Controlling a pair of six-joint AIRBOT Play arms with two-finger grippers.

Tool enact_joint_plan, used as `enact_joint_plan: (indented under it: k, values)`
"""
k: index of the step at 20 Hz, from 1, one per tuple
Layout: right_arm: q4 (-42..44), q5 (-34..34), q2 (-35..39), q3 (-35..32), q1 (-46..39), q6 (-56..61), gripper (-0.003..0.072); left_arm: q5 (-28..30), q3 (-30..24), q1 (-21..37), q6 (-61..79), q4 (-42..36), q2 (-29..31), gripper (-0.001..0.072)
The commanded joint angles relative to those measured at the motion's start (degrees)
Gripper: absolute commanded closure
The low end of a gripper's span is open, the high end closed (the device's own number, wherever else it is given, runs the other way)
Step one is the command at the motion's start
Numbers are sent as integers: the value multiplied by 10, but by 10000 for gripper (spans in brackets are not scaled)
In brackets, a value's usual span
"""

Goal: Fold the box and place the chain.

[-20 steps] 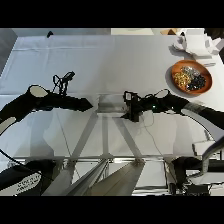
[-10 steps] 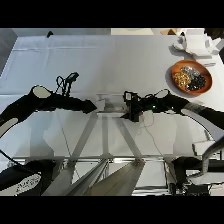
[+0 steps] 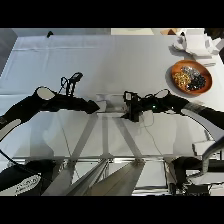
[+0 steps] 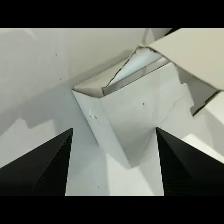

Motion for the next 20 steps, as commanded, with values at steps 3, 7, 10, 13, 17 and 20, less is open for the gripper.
enact_joint_plan:
  k: [3, 7, 10, 13, 17, 20]
  values:
    - [0, 0, 0, 0, 0, 0, 288, 24, 0, -22, 1, 2, -19, 135]
    - [0, 0, 0, 0, 0, 0, 288, 74, 0, -33, 1, 2, -30, 134]
    - [0, 0, 0, 0, 0, 0, 288, 82, 0, -33, 1, 2, -30, 134]
    - [0, 0, 0, 0, 0, 0, 288, 89, 0, -38, 1, 18, -30, 146]
    - [0, 0, 0, 0, 0, 0, 288, 110, 1, -71, -92, 112, -30, 156]
    - [0, 0, 0, 0, 0, 0, 288, 115, 7, -88, -172, 191, -30, 154]
